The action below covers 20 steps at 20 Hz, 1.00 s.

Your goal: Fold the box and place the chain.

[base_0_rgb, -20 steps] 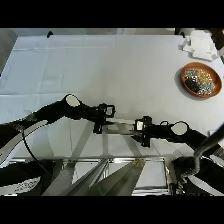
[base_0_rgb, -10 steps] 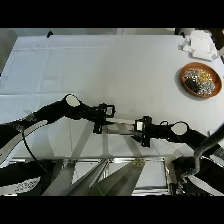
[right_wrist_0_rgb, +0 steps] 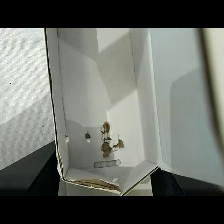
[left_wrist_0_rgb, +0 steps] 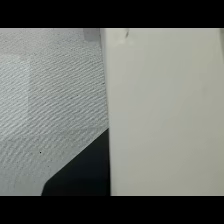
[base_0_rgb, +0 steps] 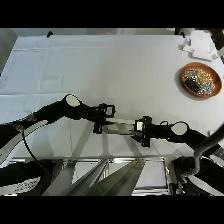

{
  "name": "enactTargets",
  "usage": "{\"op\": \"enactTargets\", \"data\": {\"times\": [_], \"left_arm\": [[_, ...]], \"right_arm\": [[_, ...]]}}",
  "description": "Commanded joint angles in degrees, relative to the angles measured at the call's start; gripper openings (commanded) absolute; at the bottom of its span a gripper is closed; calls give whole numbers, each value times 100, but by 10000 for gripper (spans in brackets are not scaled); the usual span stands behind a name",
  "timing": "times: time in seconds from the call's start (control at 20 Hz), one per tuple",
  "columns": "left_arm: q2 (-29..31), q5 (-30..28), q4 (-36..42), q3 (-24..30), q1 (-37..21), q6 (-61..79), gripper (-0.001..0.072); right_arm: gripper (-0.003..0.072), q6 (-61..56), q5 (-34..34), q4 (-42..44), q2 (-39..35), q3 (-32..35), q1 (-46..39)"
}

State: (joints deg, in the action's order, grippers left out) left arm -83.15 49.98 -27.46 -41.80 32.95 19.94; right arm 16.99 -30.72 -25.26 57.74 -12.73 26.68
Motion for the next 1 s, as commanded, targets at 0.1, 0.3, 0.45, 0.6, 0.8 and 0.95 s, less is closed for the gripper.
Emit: {"op": "enactTargets", "data": {"times": [0.1, 0.3, 0.45, 0.6, 0.8, 0.95], "left_arm": [[4, -17, 107, -2, 0, -2, 10], [7, 42, 107, -2, 0, 0, 10], [63, 42, 107, -2, -9, -13, 347], [269, 37, 70, -2, -20, -457, 558], [758, 33, -485, -2, -39, -949, 558], [1292, 39, -1283, -2, -267, -1700, 558]], "right_arm": [[408, 0, -4, 2, 0, 4, 0], [408, 0, -4, 2, 0, 2, -2], [408, 0, -4, 2, 0, 4, -2], [408, 2, -4, 2, 0, 2, -2], [408, 0, -4, 2, 0, 4, -2], [408, 2, -4, 2, 0, 4, -2]]}}
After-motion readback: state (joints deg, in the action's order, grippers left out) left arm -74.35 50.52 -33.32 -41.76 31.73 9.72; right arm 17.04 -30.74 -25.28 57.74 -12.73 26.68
